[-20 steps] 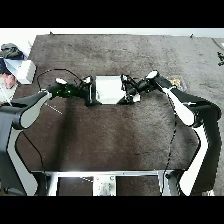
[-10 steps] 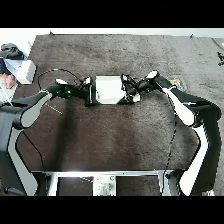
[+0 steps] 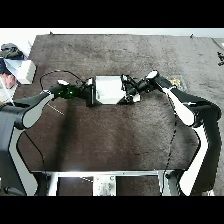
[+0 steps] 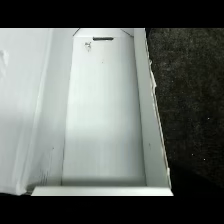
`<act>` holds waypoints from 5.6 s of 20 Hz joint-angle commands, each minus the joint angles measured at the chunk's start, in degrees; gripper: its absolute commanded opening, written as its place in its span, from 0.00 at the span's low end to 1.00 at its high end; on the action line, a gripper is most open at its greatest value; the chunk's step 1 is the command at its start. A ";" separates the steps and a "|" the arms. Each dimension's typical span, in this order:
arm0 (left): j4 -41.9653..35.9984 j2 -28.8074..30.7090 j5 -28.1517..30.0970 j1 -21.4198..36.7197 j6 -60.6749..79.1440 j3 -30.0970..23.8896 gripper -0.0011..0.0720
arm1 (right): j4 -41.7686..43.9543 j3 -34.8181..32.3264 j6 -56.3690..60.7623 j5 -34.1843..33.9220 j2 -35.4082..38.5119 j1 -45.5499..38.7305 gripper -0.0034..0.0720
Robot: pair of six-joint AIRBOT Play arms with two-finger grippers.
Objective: Fold the box and place the chain.
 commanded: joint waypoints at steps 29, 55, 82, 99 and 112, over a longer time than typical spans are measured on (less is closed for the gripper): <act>0.55 -0.22 -3.15 1.51 1.07 0.70 0.91 | 0.02 0.00 0.02 0.00 -0.02 0.04 0.62; 2.21 -0.87 -2.58 1.51 0.90 0.63 0.66 | 0.02 0.00 0.02 0.02 -0.02 0.04 0.62; 2.21 -0.87 -2.60 1.51 0.90 0.63 0.66 | -2.08 0.00 1.70 0.68 2.03 -1.38 0.84; 2.21 -0.87 -2.58 1.51 0.90 0.63 0.66 | 12.85 -0.04 10.51 -2.21 10.82 -1.66 0.02; 2.19 -0.87 -2.56 1.51 0.90 0.63 0.66 | 3.98 -0.09 10.49 -15.50 4.61 0.09 0.02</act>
